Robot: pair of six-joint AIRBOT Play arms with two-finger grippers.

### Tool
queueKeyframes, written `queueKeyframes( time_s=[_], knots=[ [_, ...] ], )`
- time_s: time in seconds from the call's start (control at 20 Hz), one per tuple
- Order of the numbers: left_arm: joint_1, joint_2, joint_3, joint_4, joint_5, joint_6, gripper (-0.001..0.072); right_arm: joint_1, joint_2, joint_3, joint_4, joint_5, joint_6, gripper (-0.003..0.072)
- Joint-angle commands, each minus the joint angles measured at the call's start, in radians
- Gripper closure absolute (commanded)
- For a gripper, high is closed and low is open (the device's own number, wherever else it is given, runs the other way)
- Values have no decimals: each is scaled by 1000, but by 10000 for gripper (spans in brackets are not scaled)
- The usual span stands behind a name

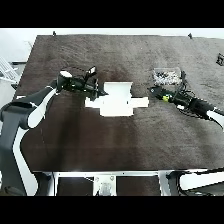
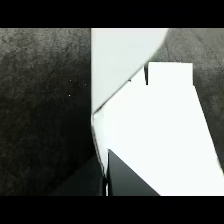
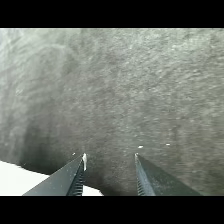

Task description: Fold the box and place the chain.

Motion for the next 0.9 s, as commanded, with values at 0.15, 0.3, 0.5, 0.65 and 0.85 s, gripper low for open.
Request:
queueKeyframes(
  time_s=[0.15, 0.3, 0.5, 0.65, 0.85],
  knots=[
    [-14, -12, -21, 11, 30, 55, 693, 0, 2, -5, 25, 63, -63, 314],
    [-14, -45, -21, 11, 26, 59, 693, 0, 2, -5, 25, 63, -64, 313],
    [-14, -49, -20, -24, 16, 89, 689, 1, 2, -5, 25, 64, -92, 313],
    [-13, -49, -20, -26, 19, 87, 687, 2, 6, -9, 25, 154, -182, 314],
    [-13, -49, -21, -26, 17, 69, 687, 2, 59, -62, -8, 326, -365, 314]
  ],
)
